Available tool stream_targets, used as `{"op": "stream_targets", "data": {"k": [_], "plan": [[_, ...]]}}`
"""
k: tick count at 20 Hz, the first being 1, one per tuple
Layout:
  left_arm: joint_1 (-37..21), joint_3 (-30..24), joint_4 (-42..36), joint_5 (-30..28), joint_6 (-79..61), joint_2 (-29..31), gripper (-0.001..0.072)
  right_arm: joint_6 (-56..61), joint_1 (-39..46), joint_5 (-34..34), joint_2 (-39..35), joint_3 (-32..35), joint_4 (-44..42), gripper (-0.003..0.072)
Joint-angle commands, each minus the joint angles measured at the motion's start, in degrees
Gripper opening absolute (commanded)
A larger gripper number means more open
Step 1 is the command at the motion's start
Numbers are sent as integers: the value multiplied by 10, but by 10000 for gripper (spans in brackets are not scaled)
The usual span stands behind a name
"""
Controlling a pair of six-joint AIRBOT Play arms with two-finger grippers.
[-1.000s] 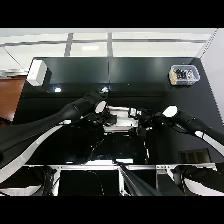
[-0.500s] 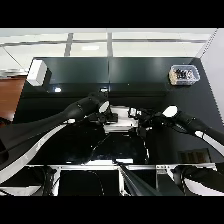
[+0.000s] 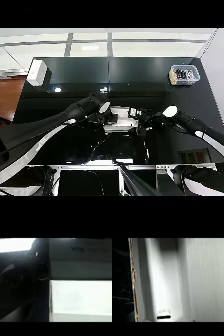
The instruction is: Fold the box and place the chain.
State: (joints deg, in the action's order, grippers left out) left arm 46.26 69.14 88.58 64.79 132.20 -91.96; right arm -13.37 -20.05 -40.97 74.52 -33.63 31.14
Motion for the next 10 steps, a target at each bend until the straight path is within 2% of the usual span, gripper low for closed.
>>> {"op": "stream_targets", "data": {"k": [1, 10], "plan": [[0, 0, 0, 2, -4, 0, 16, 0, -1, 0, 0, 0, 0, 136], [0, 0, -10, 0, -21, 0, 24, 0, -1, 0, 0, 0, 0, 136]]}}
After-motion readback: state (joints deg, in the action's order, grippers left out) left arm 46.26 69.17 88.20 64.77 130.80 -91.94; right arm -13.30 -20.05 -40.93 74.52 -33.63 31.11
